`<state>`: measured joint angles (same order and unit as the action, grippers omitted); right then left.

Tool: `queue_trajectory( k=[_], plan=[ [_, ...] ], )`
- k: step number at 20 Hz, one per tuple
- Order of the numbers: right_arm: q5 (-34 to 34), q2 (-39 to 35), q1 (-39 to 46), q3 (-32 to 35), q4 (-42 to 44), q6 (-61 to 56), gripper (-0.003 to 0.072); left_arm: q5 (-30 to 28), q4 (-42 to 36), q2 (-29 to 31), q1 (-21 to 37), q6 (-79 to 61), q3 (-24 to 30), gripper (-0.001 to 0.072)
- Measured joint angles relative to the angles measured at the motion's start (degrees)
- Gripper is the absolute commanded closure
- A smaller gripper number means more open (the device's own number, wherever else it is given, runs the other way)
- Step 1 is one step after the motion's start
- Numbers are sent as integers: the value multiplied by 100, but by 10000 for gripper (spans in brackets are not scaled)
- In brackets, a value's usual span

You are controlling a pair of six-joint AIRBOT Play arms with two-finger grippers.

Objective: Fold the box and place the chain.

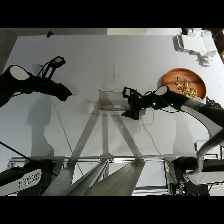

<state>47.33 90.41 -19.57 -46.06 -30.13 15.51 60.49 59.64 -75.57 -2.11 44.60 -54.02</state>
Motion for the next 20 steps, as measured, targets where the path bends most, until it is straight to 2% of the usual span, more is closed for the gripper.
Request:
queue_trajectory(
  k=[9, 16, 20],
  plan=[
    [0, 0, 0, 0, 0, 0, 212, 42, 221, -960, -916, 2020, 0, 702],
    [0, 0, 0, 0, 0, 0, 212, 48, -664, -1075, -1204, 2297, 0, 703],
    [0, 0, 0, 0, -2, 0, 212, 48, -898, -850, -1233, 2308, 0, 703]
  ],
)
